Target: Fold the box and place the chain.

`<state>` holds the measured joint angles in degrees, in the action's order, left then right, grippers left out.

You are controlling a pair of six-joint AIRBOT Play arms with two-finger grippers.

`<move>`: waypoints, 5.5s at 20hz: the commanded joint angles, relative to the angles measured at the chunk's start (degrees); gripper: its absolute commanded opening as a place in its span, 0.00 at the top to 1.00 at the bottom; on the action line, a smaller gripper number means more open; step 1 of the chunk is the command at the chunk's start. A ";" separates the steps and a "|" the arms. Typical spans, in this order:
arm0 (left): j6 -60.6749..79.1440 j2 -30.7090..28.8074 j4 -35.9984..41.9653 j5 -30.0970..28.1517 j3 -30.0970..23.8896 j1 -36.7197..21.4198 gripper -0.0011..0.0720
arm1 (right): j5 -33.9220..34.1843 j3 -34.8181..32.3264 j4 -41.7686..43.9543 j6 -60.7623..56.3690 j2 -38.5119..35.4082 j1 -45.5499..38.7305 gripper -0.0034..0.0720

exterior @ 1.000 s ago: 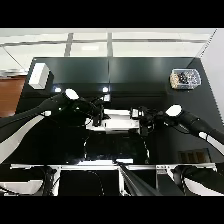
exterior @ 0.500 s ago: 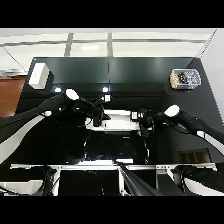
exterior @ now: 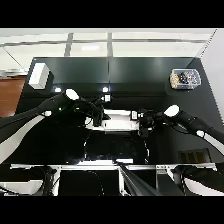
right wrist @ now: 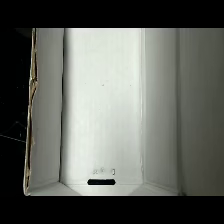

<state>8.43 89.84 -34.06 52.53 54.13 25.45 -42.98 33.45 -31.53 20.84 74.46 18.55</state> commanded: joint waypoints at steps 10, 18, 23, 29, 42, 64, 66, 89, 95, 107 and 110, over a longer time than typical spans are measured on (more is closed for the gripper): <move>-5.01 -0.87 -0.24 0.48 0.09 -0.44 0.47 | 0.17 -0.04 -0.22 -0.02 0.04 0.04 0.42; -38.49 -16.17 -26.32 5.22 0.09 -3.06 0.22 | 0.15 -0.04 -0.22 -0.02 0.04 0.04 0.42; -47.63 -19.91 -16.83 23.43 -0.46 -3.32 0.95 | 0.17 -0.04 -0.22 -0.02 0.04 0.04 0.41; -47.47 -15.08 6.62 2.86 -6.80 -0.76 0.95 | 0.22 -0.04 -0.20 -0.02 0.04 0.04 0.41; -61.40 -6.47 -4.98 -9.84 -6.75 -0.98 0.96 | 0.22 -0.04 -0.20 -0.02 0.04 0.04 0.42; -2.89 -23.21 -17.62 -14.64 -20.02 3.06 0.01 | 0.20 -0.04 -0.24 -0.02 0.04 0.09 0.41; -2.84 -20.48 -14.23 -14.58 -17.75 3.54 0.01 | 0.22 -0.04 -0.31 -0.02 0.04 0.15 0.41; -6.45 -16.83 -4.52 -7.04 -14.53 3.19 0.71 | 0.17 -0.04 -0.42 -0.02 0.04 0.15 0.41; -14.91 -23.76 -15.50 -3.96 -14.58 -4.07 0.42 | 0.17 -0.04 -0.42 -0.02 0.04 0.15 0.42; -8.33 -16.06 -3.96 -10.95 -14.56 4.52 0.62 | 0.17 -0.04 -0.42 -0.02 0.04 0.15 0.41; -8.37 -16.06 -3.89 -10.75 -14.56 4.52 0.68 | 0.17 -0.04 -0.42 -0.02 0.04 0.15 0.42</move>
<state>-0.60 73.41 -39.94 42.37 39.53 29.39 -42.78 33.45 -31.97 20.82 74.46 18.68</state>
